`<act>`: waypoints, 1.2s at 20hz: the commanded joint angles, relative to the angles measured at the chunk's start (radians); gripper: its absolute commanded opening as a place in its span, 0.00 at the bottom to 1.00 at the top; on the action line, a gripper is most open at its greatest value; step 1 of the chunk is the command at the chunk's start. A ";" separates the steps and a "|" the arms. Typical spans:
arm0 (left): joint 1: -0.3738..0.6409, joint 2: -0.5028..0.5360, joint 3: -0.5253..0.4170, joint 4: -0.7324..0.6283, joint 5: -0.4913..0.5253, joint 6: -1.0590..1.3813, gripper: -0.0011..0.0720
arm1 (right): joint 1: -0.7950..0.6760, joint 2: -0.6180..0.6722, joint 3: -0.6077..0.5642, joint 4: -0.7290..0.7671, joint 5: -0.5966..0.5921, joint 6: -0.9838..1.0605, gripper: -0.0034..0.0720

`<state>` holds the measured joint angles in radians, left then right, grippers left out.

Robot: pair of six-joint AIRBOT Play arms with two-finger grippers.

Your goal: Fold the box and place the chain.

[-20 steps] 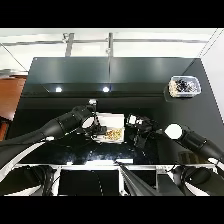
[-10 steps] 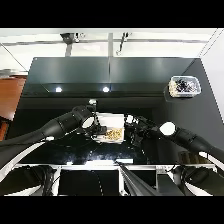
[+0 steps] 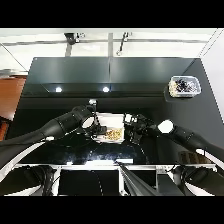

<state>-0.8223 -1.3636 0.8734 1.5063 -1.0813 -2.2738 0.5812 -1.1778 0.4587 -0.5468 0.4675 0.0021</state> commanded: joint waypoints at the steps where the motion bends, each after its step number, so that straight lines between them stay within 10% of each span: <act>1: 0.000 0.000 0.001 0.000 -0.001 0.000 0.06 | 0.000 -0.019 0.015 0.022 -0.002 -0.051 0.52; 14: 0.000 0.000 0.001 0.000 -0.001 0.000 0.06 | 0.000 -0.025 0.022 0.045 0.042 -0.100 0.51; 16: 0.000 0.000 0.001 0.000 -0.002 0.000 0.06 | 0.000 -0.025 0.022 0.045 0.054 -0.113 0.34; 24: 0.000 0.000 0.001 0.000 -0.004 0.000 0.06 | 0.001 -0.025 0.022 0.045 0.054 -0.113 0.22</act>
<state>-0.8223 -1.3636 0.8734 1.5059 -1.0836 -2.2738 0.5812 -1.2022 0.4797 -0.5022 0.5194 -0.1093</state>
